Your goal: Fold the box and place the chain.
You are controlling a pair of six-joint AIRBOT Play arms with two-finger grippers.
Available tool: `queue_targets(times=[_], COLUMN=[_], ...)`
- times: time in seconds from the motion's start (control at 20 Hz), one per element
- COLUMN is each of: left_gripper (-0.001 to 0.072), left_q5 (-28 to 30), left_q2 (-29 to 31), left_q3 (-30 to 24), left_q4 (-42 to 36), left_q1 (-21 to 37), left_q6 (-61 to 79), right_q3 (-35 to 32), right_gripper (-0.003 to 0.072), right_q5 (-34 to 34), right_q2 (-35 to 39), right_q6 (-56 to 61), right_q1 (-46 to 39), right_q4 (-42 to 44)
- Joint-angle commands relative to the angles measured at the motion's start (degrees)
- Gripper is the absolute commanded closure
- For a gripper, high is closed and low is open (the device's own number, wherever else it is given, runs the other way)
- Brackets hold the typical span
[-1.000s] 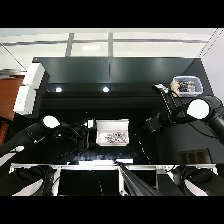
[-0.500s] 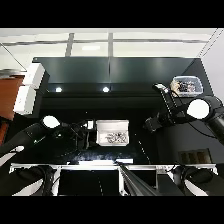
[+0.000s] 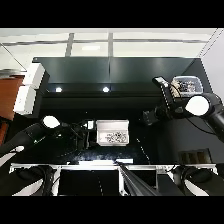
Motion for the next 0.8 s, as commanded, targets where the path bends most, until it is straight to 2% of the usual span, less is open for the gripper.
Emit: queue_targets(times=[0.0,0.2,0.4,0.55,0.75], left_gripper=[0.0360,0.0361,0.0361,0.0360,0.0361], left_q5=[0.2,1.2,1.6,1.6,1.6], left_q2=[0.0,0.0,0.0,0.0,0.0], left_q3=[0.0,0.0,0.0,0.0,0.0], left_q4=[0.1,0.2,0.2,0.4,0.4], left_q1=[0.0,0.0,0.0,0.0,0.0], left_q6=[0.0,0.0,0.0,0.0,0.0], right_q3=[4.4,7.6,7.6,7.6,7.6], right_gripper=[-0.0019,-0.0020,-0.0020,-0.0020,-0.0019], right_q5=[-5.0,-6.6,-5.6,1.2,6.3], right_q2=[-4.9,-11.4,-13.5,-13.5,-13.6], right_q6=[-0.3,-8.4,-19.6,-36.5,-44.7], right_q1=[0.0,0.0,0.0,0.0,0.1], right_q4=[0.8,6.3,14.8,20.3,19.6])
